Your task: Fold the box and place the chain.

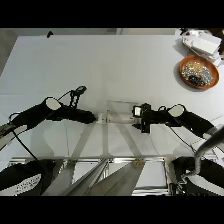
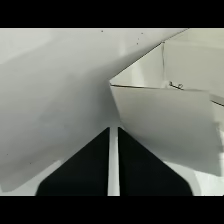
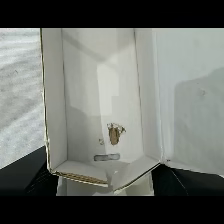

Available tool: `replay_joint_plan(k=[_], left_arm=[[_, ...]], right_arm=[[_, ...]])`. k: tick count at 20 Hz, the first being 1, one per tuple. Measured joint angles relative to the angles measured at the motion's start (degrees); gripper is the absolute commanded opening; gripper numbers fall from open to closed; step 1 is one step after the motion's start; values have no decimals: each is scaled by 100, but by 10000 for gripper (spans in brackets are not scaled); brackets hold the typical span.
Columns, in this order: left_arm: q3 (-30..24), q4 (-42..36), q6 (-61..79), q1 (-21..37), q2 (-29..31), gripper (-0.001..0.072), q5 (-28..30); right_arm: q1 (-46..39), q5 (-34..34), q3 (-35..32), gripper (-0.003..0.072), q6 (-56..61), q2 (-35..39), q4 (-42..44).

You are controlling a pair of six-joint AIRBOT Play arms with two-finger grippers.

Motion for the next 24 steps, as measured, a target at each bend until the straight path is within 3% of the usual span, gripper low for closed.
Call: replay_joint_plan(k=[1, 4, 5, 9, 10, 11, 12, 24], left_arm=[[0, -92, 107, -2, 0, 160, -22], [15, -330, 358, -24, 39, 178, -83], [17, -396, 417, -28, 74, 224, -90], [24, -730, 592, -61, 190, 234, -107], [24, -813, 638, -81, 205, 268, -109], [24, -881, 680, -111, 214, 374, -107], [24, -962, 702, -142, 223, 398, -101], [24, -1403, 782, -385, 238, 392, 133]], right_arm=[[0, 0, 0, 511, 0, 0, 0], [0, 0, 0, 511, 0, 0, 0], [0, 0, 0, 511, 0, 0, 0], [0, 0, 0, 511, 0, 0, 0], [0, 0, 0, 511, 0, 0, 0], [0, 0, 0, 511, 0, -2, 0], [0, 0, 0, 511, 0, 0, 0], [0, -9, 0, 511, 2, 0, -2]])
